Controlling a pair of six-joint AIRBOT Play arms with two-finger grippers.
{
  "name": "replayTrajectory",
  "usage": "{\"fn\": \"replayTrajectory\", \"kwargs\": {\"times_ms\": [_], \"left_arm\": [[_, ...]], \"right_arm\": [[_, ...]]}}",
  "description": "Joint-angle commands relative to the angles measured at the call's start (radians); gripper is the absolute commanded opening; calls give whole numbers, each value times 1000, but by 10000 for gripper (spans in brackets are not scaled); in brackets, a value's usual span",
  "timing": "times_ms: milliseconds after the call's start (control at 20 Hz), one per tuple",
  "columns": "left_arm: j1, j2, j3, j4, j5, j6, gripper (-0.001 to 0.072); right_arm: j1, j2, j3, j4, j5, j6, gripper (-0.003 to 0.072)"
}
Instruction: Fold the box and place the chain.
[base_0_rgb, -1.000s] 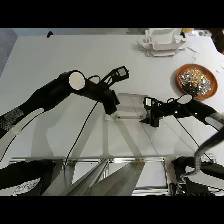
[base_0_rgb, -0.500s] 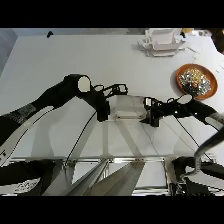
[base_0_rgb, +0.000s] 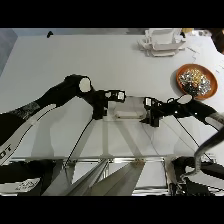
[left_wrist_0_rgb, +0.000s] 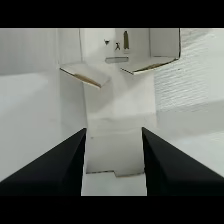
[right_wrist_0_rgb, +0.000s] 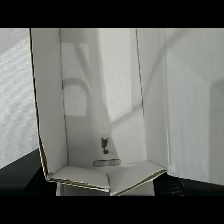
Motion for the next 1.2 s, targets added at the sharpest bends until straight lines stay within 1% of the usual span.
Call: {"fn": "replayTrajectory", "kwargs": {"times_ms": [0,50,150,500,600,700,800,900,950,1000,1150], "left_arm": [[13,-29,-1,-55,56,144,388],[10,-40,-3,-76,56,144,383],[-2,-59,-10,-125,58,147,316],[-28,-65,-10,-155,72,145,309],[-37,-65,-10,-173,72,143,252],[-43,-67,-10,-198,74,142,248],[-47,-68,-10,-216,94,129,248],[-51,-68,-10,-222,136,93,240],[-53,-68,-10,-222,157,86,183],[-54,-68,-10,-223,166,86,141],[-66,-69,-10,-233,170,86,131]], "right_arm": [[0,1,1,0,0,-1,411],[0,1,1,0,0,-1,411],[0,1,1,0,0,-1,411],[0,1,1,0,0,-1,411],[0,1,1,0,0,-1,411],[0,1,1,0,0,-1,411],[0,1,1,0,0,-1,411],[0,1,1,0,0,-1,411],[0,1,1,0,0,-1,411],[0,1,1,0,0,-1,411],[0,1,1,0,0,-1,411]]}}
